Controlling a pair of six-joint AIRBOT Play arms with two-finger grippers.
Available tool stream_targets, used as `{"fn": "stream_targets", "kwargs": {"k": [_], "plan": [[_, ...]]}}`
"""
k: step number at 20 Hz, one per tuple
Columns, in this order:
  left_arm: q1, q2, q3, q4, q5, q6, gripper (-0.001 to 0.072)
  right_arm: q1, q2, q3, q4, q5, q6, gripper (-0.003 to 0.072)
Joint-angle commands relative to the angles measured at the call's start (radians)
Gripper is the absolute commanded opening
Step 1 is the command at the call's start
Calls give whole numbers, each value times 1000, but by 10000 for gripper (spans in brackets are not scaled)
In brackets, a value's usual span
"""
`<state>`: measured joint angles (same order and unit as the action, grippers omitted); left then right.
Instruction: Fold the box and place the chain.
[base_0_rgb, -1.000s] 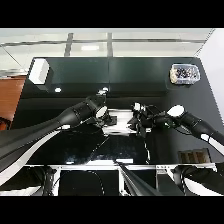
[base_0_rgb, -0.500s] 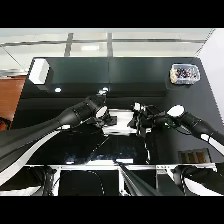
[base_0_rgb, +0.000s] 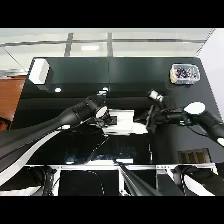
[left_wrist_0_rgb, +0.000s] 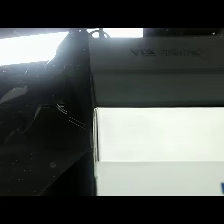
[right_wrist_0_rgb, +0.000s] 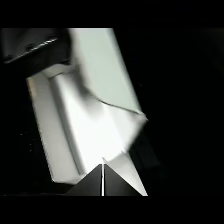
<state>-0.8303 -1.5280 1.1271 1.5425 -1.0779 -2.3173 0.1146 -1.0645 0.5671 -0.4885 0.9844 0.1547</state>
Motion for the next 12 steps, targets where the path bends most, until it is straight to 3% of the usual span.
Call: {"fn": "stream_targets", "kwargs": {"k": [1,7,12], "plan": [[0,-1,1,1,-1,2,27,-168,99,1,-118,31,397,13],[0,-1,1,1,-1,2,27,-460,75,-59,-294,-97,998,13],[0,-1,1,1,-3,2,27,-369,-101,-113,-253,71,1036,13]]}}
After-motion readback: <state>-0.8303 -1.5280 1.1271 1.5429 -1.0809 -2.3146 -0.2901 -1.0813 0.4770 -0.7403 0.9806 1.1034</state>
